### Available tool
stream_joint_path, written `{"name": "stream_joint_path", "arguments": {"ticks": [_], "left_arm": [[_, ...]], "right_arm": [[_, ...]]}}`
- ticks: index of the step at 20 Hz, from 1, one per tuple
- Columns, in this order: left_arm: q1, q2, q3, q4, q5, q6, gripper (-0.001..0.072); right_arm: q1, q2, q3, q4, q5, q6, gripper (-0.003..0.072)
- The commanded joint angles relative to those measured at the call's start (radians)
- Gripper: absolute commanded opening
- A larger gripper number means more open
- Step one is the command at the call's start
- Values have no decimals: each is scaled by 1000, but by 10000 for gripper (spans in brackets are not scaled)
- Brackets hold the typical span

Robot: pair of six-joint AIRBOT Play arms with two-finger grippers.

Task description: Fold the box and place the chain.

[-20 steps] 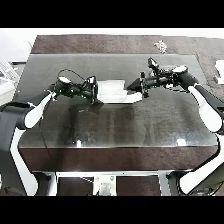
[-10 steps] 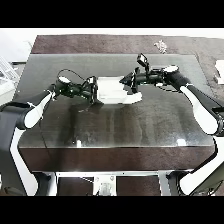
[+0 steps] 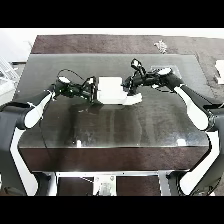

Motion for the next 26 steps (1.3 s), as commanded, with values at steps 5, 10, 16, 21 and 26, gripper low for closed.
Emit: {"name": "stream_joint_path", "arguments": {"ticks": [5, 10, 16, 21, 26], "left_arm": [[-1, 0, 0, -2, 1, 0, 485], [-1, 0, 0, -2, 1, 0, 485], [-1, 0, 0, -2, 1, 0, 485], [-1, 0, 0, -2, 1, 0, 485], [-1, 0, 0, -2, 0, 0, 485]], "right_arm": [[8, -6, 13, -46, 3, 16, 5], [-17, 121, 13, -46, 21, 30, 4], [-67, 242, -25, -114, 209, 8, 679], [-79, 239, -146, -187, 237, -39, 679], [-77, 189, -174, -184, 229, -65, 679]]}}
